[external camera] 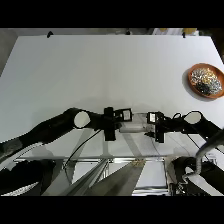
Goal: Fold the box and place the chain.
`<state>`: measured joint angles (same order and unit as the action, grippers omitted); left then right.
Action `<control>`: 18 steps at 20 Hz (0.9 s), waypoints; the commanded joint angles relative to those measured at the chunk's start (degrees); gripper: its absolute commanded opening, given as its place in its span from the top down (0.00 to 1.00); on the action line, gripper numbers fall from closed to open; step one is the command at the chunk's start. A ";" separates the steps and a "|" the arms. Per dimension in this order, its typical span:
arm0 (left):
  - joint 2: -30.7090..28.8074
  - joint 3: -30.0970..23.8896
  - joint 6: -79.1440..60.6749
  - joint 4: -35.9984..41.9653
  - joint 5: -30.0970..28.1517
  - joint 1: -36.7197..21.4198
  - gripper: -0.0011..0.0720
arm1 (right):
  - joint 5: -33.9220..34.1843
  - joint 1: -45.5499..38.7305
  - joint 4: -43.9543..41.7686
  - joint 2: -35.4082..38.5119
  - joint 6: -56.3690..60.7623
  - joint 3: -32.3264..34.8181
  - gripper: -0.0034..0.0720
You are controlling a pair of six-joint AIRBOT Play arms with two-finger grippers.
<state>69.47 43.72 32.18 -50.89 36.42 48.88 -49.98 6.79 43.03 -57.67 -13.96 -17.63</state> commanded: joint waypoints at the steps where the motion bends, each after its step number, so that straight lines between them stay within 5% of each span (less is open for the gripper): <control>1: -7.15 -0.02 29.94 -10.62 2.71 -3.37 0.98 | -0.02 0.00 0.04 0.04 -0.07 0.02 0.41; 4: -11.61 -0.02 55.15 -19.71 8.70 -7.93 0.98 | -0.02 0.00 0.04 0.04 -0.07 0.02 0.41; 7: -11.08 -1.42 66.29 -20.41 13.66 -10.86 0.98 | -0.02 0.00 0.04 0.04 -0.04 0.02 0.41; 12: -5.55 -8.11 68.57 -8.31 10.60 -10.91 0.98 | -0.02 0.00 0.04 0.04 -0.04 0.02 0.41; 18: 2.99 -8.17 66.73 3.17 6.01 -7.56 0.98 | -0.02 0.00 0.04 0.04 -0.07 0.02 0.41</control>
